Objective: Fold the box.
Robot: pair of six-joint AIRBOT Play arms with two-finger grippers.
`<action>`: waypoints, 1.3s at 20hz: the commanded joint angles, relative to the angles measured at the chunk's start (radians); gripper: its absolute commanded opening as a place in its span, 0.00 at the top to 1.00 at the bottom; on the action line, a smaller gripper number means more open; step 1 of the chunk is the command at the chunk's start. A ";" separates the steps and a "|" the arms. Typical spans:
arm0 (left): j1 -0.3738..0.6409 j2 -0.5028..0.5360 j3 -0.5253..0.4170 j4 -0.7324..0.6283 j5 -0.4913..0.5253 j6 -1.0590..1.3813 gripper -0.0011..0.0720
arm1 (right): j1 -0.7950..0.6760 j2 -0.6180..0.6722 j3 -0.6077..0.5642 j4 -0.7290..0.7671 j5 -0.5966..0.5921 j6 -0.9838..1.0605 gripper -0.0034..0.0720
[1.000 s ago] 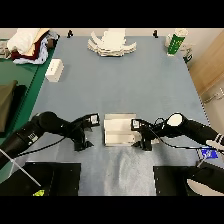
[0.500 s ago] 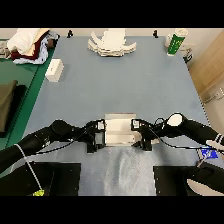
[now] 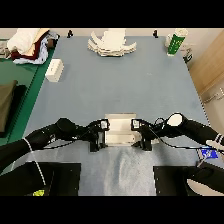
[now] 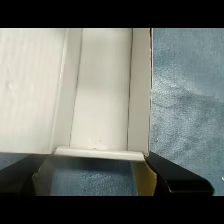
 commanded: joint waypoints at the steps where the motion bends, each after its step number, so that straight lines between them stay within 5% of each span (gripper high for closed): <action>1: 0.001 -0.025 0.020 0.029 -0.034 0.012 0.04 | 0.000 0.000 0.001 0.000 0.000 0.000 0.36; 15: -0.049 -0.037 0.027 0.075 0.000 0.011 0.04 | 0.000 0.000 0.001 0.000 0.000 0.000 0.35; 16: -0.049 -0.037 0.027 0.075 0.001 0.010 0.05 | 0.000 0.000 0.001 0.000 0.000 0.000 0.36; 17: -0.049 -0.038 0.028 0.074 0.010 -0.002 0.24 | 0.000 0.000 0.001 0.000 0.000 0.000 0.36; 18: -0.049 -0.044 0.033 0.075 0.014 -0.013 0.33 | 0.000 0.000 0.001 0.000 0.000 0.000 0.36; 26: -0.048 -0.047 0.036 0.079 0.017 -0.011 0.33 | 0.000 0.000 0.001 0.000 0.000 0.000 0.36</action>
